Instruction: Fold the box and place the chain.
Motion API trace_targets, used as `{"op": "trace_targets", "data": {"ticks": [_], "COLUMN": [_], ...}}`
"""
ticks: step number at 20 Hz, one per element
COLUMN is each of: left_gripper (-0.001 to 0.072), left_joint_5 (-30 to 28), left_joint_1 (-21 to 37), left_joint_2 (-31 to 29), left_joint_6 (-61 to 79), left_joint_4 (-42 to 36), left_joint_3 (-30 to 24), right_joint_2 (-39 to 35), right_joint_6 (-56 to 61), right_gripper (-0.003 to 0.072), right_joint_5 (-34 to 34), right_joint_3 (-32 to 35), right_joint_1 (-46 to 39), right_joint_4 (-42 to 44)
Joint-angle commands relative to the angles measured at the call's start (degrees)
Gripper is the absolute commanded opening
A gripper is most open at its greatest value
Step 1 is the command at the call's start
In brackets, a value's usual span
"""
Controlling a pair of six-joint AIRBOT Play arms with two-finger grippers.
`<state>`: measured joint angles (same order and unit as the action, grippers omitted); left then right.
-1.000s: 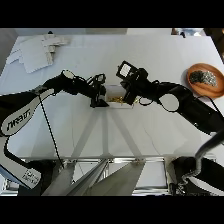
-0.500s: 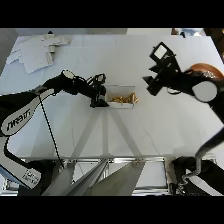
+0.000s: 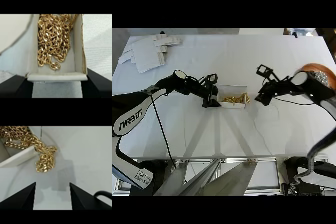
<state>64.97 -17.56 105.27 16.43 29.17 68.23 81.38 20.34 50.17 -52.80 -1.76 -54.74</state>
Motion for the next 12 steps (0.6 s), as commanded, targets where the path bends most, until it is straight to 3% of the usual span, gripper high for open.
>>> {"op": "trace_targets", "data": {"ticks": [1, 8, 11, 12], "left_gripper": [0.0417, 0.0417, 0.0417, 0.0417], "left_joint_5": [0.0, 0.0, 0.0, 0.0], "left_joint_1": [-0.04, -0.04, -0.04, -0.04], "left_joint_2": [0.0, 0.0, 0.0, 0.0], "left_joint_6": [0.0, 0.02, 0.02, 0.02], "left_joint_4": [0.02, 0.02, 0.02, 0.02], "left_joint_3": [0.02, 0.02, 0.02, 0.02], "right_joint_2": [5.33, 8.66, 9.33, 9.33], "right_joint_6": [-4.61, -7.04, -6.78, -6.62], "right_gripper": [0.0478, 0.0455, 0.0348, 0.0268], "right_joint_5": [0.11, -4.52, -8.79, -9.92], "right_joint_3": [-2.05, -2.08, -2.08, -2.08], "right_joint_1": [2.21, 3.45, 6.1, 6.78], "right_joint_4": [0.94, 2.89, -0.31, -1.03]}}
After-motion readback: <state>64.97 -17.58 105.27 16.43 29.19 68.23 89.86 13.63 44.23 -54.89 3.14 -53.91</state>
